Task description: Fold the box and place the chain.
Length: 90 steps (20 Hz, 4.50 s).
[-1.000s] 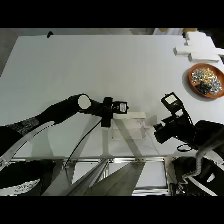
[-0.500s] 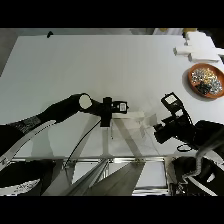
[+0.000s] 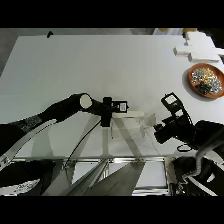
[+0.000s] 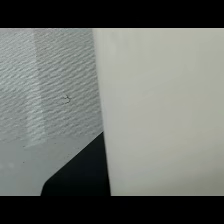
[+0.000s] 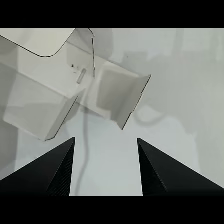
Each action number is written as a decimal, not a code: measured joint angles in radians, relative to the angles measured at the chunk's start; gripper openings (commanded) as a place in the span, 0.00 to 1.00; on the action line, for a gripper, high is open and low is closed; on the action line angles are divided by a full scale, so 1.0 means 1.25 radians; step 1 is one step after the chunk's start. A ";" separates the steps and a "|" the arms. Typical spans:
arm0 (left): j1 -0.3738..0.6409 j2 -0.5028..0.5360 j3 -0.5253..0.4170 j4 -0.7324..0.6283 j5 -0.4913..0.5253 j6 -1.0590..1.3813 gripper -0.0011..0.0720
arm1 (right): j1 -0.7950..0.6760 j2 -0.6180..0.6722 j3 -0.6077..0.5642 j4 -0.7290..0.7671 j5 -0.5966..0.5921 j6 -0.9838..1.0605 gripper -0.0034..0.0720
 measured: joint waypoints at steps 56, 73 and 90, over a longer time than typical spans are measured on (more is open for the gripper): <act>-0.002 0.000 0.000 0.000 -0.005 -0.001 0.03 | -0.369 -0.350 -0.129 0.803 -0.295 -1.599 0.95; -0.002 0.000 0.000 0.000 -0.005 0.002 0.03 | -0.398 -0.505 -0.128 0.954 -0.198 -1.789 0.88; -0.003 0.000 0.000 0.000 -0.006 0.000 0.03 | -0.398 -0.546 -0.128 0.952 -0.212 -1.839 0.59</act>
